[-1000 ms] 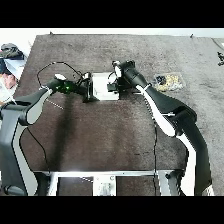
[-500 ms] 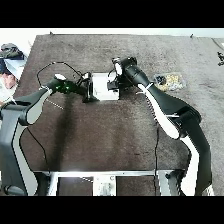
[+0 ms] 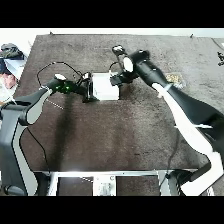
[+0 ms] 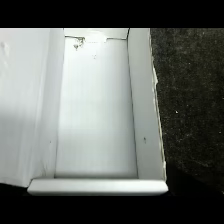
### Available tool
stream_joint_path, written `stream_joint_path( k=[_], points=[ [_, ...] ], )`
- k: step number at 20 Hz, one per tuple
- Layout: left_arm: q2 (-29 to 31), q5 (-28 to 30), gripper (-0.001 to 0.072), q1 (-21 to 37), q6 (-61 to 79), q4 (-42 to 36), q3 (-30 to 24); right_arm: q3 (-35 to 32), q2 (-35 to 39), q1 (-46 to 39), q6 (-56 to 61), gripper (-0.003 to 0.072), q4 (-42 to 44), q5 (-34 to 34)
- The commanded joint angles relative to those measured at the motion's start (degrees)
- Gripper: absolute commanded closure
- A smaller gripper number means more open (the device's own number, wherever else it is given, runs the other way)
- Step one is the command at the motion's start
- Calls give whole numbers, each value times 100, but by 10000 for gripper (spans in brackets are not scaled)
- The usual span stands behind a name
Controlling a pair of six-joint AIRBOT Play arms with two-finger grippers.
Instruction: Fold the box and place the chain.
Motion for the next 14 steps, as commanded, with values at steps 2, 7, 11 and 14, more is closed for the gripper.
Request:
stream_joint_path(
  k=[2, 7, 11, 14],
  points=[
    [0, 4, 345, 2, 7, -2, 2, -1700, 1401, -570, -275, 439, -179, -1482],
    [0, 0, 345, 2, 7, -2, 2, -2363, 1746, -2033, -326, 386, -68, -1827],
    [0, 4, 345, 2, 7, -2, 2, -2127, 1281, -3112, -1325, 387, 839, -1683],
    [0, 4, 345, 2, 7, -2, 2, -1609, 634, -3486, -1956, 387, 1154, -1224]
  ],
)
